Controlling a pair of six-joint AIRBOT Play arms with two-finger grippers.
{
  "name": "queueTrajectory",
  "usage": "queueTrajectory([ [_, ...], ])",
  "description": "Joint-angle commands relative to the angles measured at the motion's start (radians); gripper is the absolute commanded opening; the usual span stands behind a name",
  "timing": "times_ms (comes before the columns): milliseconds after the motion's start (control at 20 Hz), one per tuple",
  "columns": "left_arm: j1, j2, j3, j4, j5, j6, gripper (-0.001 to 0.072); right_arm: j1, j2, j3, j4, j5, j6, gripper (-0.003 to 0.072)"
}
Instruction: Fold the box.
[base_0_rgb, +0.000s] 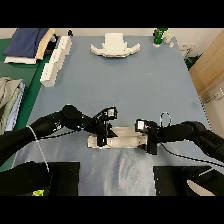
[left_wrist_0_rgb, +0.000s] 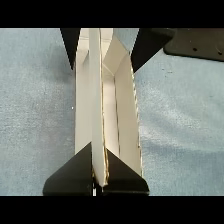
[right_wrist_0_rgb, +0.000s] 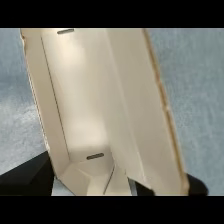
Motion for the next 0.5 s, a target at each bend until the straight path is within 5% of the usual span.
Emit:
queueTrajectory([
  [0,-0.001,0.001,0.001,0.000,0.000,0.000,0.0012,-0.003,0.008,-0.001,-0.065,-0.025,-0.009,0.0714],
  [450,-0.001,0.001,0.001,0.000,0.000,0.000,0.0011,-0.016,0.005,-0.019,0.078,-0.027,-0.188,0.0703],
])
